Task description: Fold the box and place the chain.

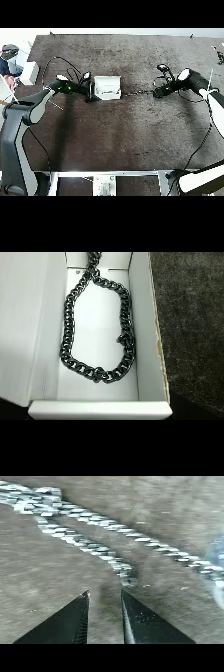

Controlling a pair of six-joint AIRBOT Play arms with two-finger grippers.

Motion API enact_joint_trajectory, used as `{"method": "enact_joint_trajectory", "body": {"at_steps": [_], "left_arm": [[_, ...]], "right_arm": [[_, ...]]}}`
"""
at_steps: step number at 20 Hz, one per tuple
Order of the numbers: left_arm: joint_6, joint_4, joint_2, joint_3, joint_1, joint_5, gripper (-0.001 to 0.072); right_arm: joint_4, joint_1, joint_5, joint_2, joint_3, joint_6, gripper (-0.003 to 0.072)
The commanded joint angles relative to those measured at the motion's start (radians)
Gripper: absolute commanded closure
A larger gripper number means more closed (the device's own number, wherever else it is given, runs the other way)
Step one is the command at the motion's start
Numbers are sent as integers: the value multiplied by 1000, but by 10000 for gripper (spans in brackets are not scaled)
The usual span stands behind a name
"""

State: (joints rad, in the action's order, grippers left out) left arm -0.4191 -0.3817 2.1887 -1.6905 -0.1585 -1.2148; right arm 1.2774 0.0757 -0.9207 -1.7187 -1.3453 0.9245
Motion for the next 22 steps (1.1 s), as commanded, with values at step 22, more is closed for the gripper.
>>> {"method": "enact_joint_trajectory", "body": {"at_steps": [22], "left_arm": [[0,0,0,-1,-1,0,424]], "right_arm": [[-378,-184,-79,322,-123,-195,673]]}}
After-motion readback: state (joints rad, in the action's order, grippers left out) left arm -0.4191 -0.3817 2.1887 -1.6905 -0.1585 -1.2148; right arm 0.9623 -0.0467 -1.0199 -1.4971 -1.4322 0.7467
